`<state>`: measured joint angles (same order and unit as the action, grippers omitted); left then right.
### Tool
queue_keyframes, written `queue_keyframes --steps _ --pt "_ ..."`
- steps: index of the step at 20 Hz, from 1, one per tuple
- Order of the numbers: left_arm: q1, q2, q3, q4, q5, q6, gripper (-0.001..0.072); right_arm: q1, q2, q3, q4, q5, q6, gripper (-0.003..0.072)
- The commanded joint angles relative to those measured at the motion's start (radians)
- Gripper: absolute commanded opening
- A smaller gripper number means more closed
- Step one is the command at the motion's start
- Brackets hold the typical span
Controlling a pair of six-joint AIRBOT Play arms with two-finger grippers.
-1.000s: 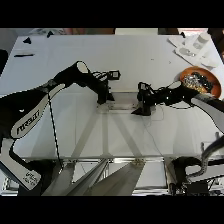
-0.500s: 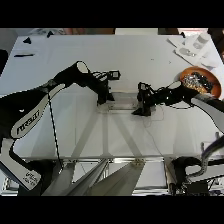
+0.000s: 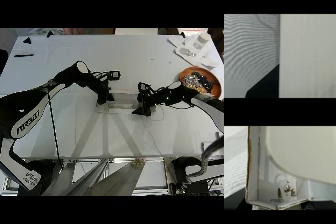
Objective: Fold the box and place the chain.
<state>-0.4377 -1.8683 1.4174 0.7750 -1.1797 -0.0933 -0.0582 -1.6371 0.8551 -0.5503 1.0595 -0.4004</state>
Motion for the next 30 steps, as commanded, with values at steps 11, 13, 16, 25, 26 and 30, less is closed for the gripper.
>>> queue_keyframes --steps 11,13,16,25,26,30 --pt "0.000 0.001 0.000 0.000 0.001 -0.001 0.0017 0.000 0.000 0.000 -0.002 -0.001 -0.001 0.0516" --pt "0.000 0.001 0.000 0.000 0.000 0.000 0.0017 0.000 0.000 0.000 -0.002 -0.001 -0.001 0.0516" --pt "0.000 0.001 0.000 0.000 0.000 0.000 0.0017 0.000 0.000 0.000 -0.002 -0.001 -0.001 0.0516" --pt "0.000 0.002 0.000 0.000 0.003 0.000 0.0213 0.000 0.000 0.000 -0.002 -0.001 -0.001 0.0516" --pt "0.000 0.002 0.000 0.000 0.003 -0.001 0.0233 0.000 0.000 0.000 -0.002 -0.001 -0.001 0.0516" --pt "0.007 0.008 0.000 0.001 0.001 -0.005 0.0234 0.000 0.000 0.000 -0.002 -0.001 -0.001 0.0516"
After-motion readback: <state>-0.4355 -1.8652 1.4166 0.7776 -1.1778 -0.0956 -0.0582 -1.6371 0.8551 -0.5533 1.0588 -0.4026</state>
